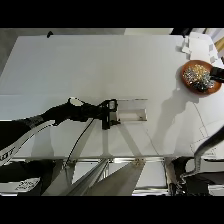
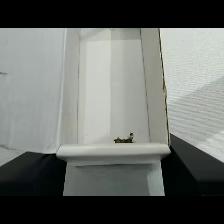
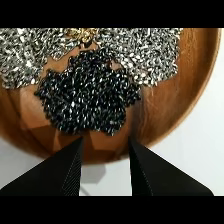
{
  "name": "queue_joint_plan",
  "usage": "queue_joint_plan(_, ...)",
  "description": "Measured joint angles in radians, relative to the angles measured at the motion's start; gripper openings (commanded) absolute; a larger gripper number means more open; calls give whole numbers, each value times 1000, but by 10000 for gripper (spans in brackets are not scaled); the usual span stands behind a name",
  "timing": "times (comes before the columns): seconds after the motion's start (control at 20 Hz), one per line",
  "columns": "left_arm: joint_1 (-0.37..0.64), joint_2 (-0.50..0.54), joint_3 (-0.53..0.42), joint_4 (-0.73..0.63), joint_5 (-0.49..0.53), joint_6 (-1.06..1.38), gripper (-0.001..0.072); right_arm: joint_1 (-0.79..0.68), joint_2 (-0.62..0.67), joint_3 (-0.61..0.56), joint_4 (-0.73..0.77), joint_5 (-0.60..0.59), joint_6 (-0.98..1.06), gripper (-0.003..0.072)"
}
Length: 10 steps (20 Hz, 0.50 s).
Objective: Fold the box and place the chain.
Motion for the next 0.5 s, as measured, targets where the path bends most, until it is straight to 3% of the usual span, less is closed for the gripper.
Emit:
queue_joint_plan(0.3,0,0,0,0,0,0,31,-14,-117,5,27,-19,-8,287)
queue_joint_plan(0.4,0,0,0,0,0,0,31,-16,-139,6,40,-18,-8,213)
queue_joint_plan(0.5,0,0,0,0,0,0,31,-16,-152,6,50,-16,-9,185)
